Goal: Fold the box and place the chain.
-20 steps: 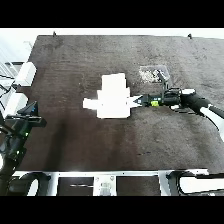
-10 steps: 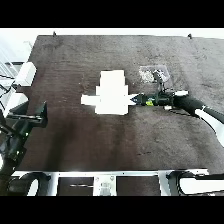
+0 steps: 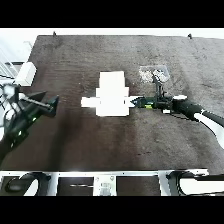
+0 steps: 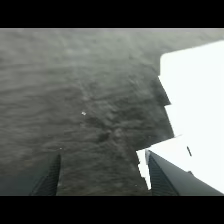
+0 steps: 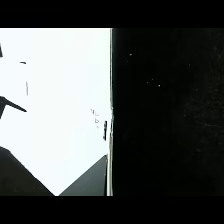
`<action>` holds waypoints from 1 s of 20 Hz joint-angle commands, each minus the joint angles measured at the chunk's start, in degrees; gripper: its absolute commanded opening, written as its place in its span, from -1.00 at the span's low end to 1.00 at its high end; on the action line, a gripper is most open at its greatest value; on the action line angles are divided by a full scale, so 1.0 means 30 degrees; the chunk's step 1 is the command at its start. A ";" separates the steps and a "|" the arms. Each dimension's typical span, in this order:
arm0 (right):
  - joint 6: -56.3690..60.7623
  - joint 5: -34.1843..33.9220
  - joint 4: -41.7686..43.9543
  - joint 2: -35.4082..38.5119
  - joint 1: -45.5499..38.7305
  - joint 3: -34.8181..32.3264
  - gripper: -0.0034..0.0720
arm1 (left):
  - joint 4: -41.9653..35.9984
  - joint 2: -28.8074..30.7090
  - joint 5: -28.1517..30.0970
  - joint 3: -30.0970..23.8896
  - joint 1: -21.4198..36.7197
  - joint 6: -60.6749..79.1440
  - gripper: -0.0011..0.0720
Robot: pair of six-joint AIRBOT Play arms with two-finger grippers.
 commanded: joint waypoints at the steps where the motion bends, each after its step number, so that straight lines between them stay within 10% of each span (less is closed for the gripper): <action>1: -0.1552 -0.0393 0.0240 -0.0182 0.0095 -0.0080 -0.88 | 0.0510 -0.5836 -0.3643 0.3519 0.0007 -0.0015 0.64; 7: -0.2237 -0.0488 0.1712 -0.0211 0.0211 -0.0124 -0.88 | 0.5173 -1.5001 -1.1628 1.2262 -0.0124 -0.4830 0.64; 13: -0.2244 -0.1829 0.2929 -0.0219 0.1486 -0.0933 -0.88 | 1.0025 -1.9985 -1.3741 2.0269 -0.1246 -0.9122 0.64; 20: -0.2237 -0.1829 0.3257 -0.0226 0.1727 -0.0954 -0.88 | 1.0775 -2.4829 -1.8170 2.5609 -0.1727 -1.1016 0.64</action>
